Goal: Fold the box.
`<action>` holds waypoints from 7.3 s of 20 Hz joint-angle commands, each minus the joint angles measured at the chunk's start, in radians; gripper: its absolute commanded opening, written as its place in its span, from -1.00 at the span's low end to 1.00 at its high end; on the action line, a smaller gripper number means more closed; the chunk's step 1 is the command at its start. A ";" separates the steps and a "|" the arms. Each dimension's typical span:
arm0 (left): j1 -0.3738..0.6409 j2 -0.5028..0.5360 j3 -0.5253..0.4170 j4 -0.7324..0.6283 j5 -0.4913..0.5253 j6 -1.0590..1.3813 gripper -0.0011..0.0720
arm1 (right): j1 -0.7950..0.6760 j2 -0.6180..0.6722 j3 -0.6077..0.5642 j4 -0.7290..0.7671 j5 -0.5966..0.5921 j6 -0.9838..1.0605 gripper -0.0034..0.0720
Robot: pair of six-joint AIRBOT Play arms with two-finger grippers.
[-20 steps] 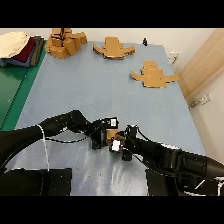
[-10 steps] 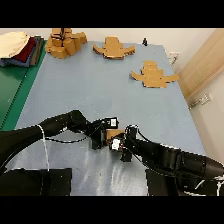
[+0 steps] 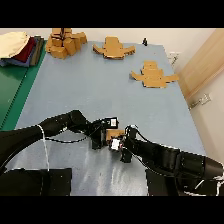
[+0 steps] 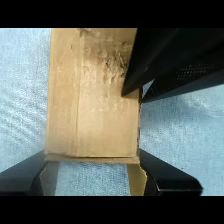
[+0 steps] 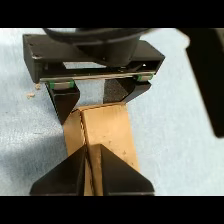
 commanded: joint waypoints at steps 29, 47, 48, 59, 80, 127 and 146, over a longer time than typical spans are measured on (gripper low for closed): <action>0.000 0.001 0.001 0.000 0.000 0.000 0.44 | -0.003 0.002 -0.003 -0.007 -0.039 0.000 -0.89; 0.000 0.001 0.001 0.000 -0.002 0.001 0.44 | -0.081 0.171 0.122 0.069 -0.723 0.893 -0.89; 0.000 0.001 0.001 0.001 0.005 0.001 0.44 | -0.081 0.159 0.122 0.069 -0.722 0.917 -0.89; 0.028 0.068 0.052 0.013 0.062 -0.102 0.44 | -0.081 0.079 0.123 0.068 -0.710 1.112 -0.89; 0.881 -0.533 0.819 0.462 0.150 -0.858 0.44 | -0.081 0.073 0.123 0.023 -0.706 1.172 -0.89; 0.910 -0.431 1.136 0.405 -0.649 -1.147 -0.95 | -0.085 0.050 0.124 0.013 -0.706 1.190 -0.89; 0.158 0.374 0.166 0.521 -0.349 -1.447 -0.94 | -0.659 -0.383 0.515 0.592 -0.594 0.346 -0.89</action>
